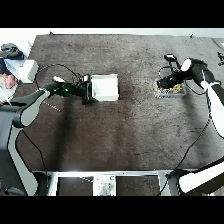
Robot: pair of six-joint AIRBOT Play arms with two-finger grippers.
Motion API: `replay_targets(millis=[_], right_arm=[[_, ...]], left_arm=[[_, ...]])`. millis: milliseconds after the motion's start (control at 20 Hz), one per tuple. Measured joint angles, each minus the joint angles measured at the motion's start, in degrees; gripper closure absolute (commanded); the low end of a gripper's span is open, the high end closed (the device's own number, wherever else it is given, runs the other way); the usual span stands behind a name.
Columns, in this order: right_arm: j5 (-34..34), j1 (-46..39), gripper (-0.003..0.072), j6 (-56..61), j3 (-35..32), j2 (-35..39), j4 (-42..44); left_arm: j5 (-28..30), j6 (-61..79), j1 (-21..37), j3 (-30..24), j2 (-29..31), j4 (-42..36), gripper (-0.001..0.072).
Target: Fold the box and place the chain.
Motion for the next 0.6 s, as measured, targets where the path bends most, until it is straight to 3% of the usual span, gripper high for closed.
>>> replay_targets(millis=[50, 600], right_arm=[[0.15, 0.00, 0.0463, 0.46, 0.00, 0.72, 0.02], [3.43, -0.15, 0.0462, 3.34, -0.07, -2.12, -2.12]], left_arm=[[0.00, 0.00, 0.00, 0.00, 0.00, 0.02, 0.0243], [0.00, 0.00, 0.02, 0.00, 0.00, 0.02, 0.0244]])
